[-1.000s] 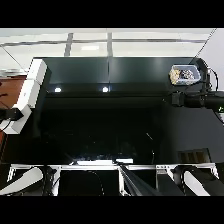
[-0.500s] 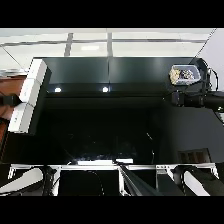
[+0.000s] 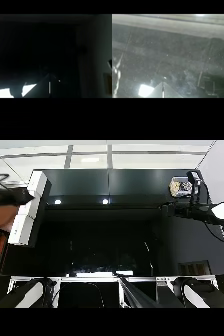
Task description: Fold the box and place the chain.
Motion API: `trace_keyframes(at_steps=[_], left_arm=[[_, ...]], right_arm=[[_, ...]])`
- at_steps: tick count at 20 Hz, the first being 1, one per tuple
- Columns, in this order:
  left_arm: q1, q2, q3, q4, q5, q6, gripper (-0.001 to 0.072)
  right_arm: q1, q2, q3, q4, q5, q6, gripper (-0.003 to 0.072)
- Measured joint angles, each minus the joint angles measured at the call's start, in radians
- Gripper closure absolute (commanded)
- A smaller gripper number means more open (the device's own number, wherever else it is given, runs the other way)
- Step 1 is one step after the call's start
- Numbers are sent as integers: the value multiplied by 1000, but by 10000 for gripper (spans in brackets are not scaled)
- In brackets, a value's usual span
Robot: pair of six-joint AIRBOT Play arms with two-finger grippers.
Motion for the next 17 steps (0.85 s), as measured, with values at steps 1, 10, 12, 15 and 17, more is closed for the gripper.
trace_keyframes(at_steps=[1,10,12,15,17], left_arm=[[-41,58,-70,20,31,16,687],[-196,300,-343,118,240,42,685],[-201,307,-351,121,247,42,685],[-204,312,-357,124,258,42,685],[-205,313,-358,124,263,42,685]], right_arm=[[2,0,-1,-5,-8,0,667],[10,0,-3,-14,-31,2,667],[10,0,-3,-14,-32,2,667],[10,0,-3,-14,-33,2,666],[10,0,-3,-14,-33,2,667]])
